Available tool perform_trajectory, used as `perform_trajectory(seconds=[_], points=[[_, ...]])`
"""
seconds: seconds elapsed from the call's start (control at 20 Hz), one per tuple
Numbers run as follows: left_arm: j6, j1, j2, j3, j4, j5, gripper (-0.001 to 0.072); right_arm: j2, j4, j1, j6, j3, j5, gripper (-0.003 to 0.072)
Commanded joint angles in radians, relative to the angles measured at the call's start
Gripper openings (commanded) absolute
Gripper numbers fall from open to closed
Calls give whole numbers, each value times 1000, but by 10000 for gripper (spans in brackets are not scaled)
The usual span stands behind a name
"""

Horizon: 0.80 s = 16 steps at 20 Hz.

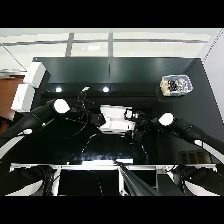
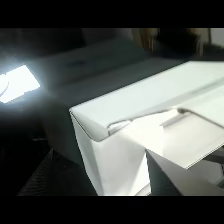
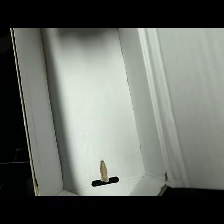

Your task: Fold the box and place the chain.

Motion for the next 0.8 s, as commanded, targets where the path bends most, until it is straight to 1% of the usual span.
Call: perform_trajectory(seconds=[0.0,0.05,0.1,0.15,0.2,0.3,0.4,0.5,0.65,0.75], points=[[-137,-50,0,23,121,8,687,0,0,1,1,0,0,30],[-195,-72,0,35,177,12,685,0,0,1,0,0,0,30],[-277,-94,0,48,246,13,662,0,0,1,0,0,0,30],[-348,-115,0,58,310,14,615,0,0,1,1,0,0,30],[-402,-137,0,67,366,13,591,0,0,1,1,0,0,30],[-491,-174,0,78,439,3,590,0,0,1,1,0,0,30],[-590,-197,0,79,496,-12,487,0,0,1,1,0,0,30],[-645,-212,-6,82,532,-21,441,0,0,1,1,0,0,30],[-654,-232,-51,115,557,-93,442,0,0,1,1,0,0,30],[-699,-249,-95,155,614,-136,442,0,0,1,1,0,0,30]])
